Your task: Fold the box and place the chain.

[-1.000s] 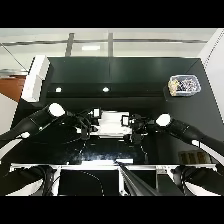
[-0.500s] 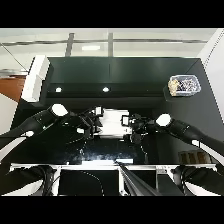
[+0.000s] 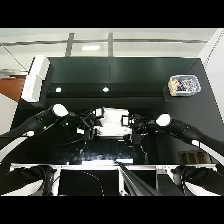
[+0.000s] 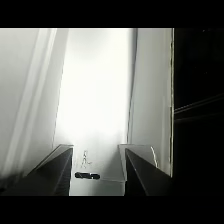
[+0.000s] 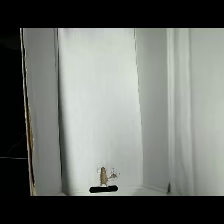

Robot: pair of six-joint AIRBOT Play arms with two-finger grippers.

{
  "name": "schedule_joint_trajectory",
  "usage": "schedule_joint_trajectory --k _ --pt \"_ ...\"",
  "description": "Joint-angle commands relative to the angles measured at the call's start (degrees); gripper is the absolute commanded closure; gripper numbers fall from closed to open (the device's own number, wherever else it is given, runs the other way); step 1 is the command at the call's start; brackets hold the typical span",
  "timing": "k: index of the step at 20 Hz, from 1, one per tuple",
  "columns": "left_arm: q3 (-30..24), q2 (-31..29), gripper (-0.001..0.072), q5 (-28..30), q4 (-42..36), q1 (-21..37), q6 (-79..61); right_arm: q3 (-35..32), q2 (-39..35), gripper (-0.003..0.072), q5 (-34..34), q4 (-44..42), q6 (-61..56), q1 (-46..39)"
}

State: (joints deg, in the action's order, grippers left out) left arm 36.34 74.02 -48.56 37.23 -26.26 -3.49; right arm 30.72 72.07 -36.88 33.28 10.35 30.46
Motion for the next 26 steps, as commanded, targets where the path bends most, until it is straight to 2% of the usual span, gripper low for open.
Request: schedule_joint_trajectory --k 1,2,3,4,5,6,7,8,9,10,14,16,19,21,22,24,26 --pt "0.0 0.0 0.0285 -0.2 0.0 0.0 0.0 0.0 0.0 0.0157 0.1 0.0 0.0 0.1" --pt "0.0 -0.1 0.0329 -0.4 0.0 0.0 0.2 0.0 0.0 0.0157 0.1 0.0 0.0 0.1" --pt "0.0 -0.1 0.0416 -1.1 0.0 0.0 0.2 0.0 0.0 0.0157 0.1 0.0 0.0 0.1" --pt "0.0 -0.1 0.0390 -1.6 -0.2 0.0 0.2 0.0 0.0 0.0157 0.1 0.0 0.0 0.1" --pt "0.0 -0.1 0.0280 -1.6 -0.2 0.0 0.2 0.0 0.0 0.0157 0.1 0.0 0.0 0.1" --pt "0.1 -0.1 0.0262 -1.5 -0.2 0.1 0.2 0.0 0.0 0.0157 0.1 0.0 0.0 0.1" --pt "0.1 -0.2 0.0275 -1.6 -0.2 0.3 0.6 0.0 0.0 0.0157 0.1 0.0 0.0 0.1" --pt "0.4 -0.7 0.0420 -1.8 0.4 0.6 2.9 0.0 0.0 0.0157 0.1 0.0 0.0 0.1" --pt "1.2 -1.5 0.0663 -3.3 1.7 1.3 5.6 0.0 0.0 0.0157 0.1 0.0 0.0 0.1" --pt "2.1 -2.5 0.0682 -5.3 3.0 2.2 7.2 0.0 0.0 0.0157 0.1 0.0 0.0 0.1" --pt "3.2 -9.9 0.0682 -9.5 9.9 9.7 22.3 0.0 0.0 0.0157 0.1 0.0 0.0 0.1" --pt "3.2 -12.3 0.0681 -13.8 10.9 17.7 33.1 0.0 0.0 0.0157 0.1 0.0 0.0 0.1" --pt "3.1 -11.9 0.0680 -23.0 11.9 31.7 50.9 0.0 0.0 0.0157 0.1 0.0 0.0 0.1" --pt "3.0 -11.2 0.0681 -26.7 12.8 38.2 53.7 0.0 0.0 0.0157 0.1 0.0 0.0 0.1" --pt "2.1 -11.0 0.0681 -26.5 12.9 40.6 56.3 0.0 0.0 0.0157 0.1 0.0 0.0 0.1" --pt "-0.9 -10.1 0.0681 -22.3 12.8 44.2 65.7 0.0 0.0 0.0157 0.1 0.0 0.0 0.1" --pt "-3.8 -8.3 0.0681 -18.9 12.0 45.4 68.7 0.0 0.0 0.0157 0.1 0.0 0.0 0.1"
